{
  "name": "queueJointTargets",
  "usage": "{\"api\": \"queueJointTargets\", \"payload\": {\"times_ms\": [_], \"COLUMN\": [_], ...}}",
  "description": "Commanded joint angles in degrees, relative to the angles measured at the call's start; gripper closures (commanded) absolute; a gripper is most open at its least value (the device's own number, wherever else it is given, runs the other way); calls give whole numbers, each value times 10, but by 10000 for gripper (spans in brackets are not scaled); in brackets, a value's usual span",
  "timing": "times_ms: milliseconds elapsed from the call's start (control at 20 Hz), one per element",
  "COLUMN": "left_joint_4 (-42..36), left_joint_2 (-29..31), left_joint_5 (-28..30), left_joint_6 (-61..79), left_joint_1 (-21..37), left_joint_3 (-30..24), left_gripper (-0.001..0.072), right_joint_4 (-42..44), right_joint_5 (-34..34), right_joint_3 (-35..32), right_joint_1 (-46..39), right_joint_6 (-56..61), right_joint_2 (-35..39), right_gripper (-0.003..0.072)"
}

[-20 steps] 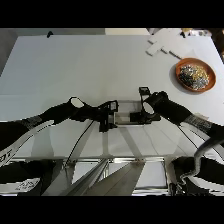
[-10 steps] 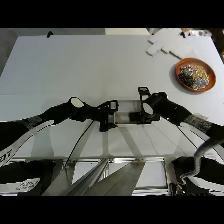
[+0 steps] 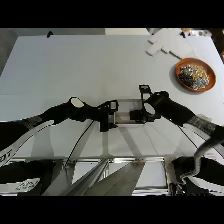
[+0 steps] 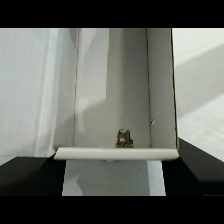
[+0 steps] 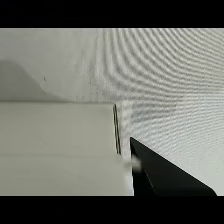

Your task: Fold the box and place the chain.

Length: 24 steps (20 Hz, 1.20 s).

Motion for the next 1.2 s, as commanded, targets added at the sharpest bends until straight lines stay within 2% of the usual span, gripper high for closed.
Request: {"api": "queueJointTargets", "payload": {"times_ms": [0,100,200,350,550,600,650,700,900,950,1050,1150], "left_joint_4": [0,0,0,0,0,0,0,0,0,0,0,0], "left_joint_2": [0,0,0,0,0,0,0,0,0,0,0,0], "left_joint_5": [1,1,1,2,1,1,1,1,1,1,1,2], "left_joint_6": [0,0,0,0,0,0,0,0,0,0,0,0], "left_joint_1": [0,0,0,0,0,0,0,0,0,0,0,0], "left_joint_3": [0,0,0,0,0,0,0,0,0,0,0,0], "left_gripper": [480,480,480,480,480,480,480,480,480,480,480,480], "right_joint_4": [-3,-8,-10,-15,-18,-16,-16,-16,-16,-16,-7,11], "right_joint_5": [7,9,17,30,20,17,18,18,70,87,129,157], "right_joint_3": [0,0,0,0,0,0,0,0,10,17,45,92], "right_joint_1": [0,-2,-9,-19,-19,-19,-19,-19,-22,-27,-48,-80], "right_joint_6": [0,0,0,-7,-10,-20,-20,-33,-145,-165,-189,-237], "right_joint_2": [6,6,6,6,6,6,6,6,31,45,75,101], "right_gripper": [352,494,605,675,673,568,394,346,341,324,233,207]}}
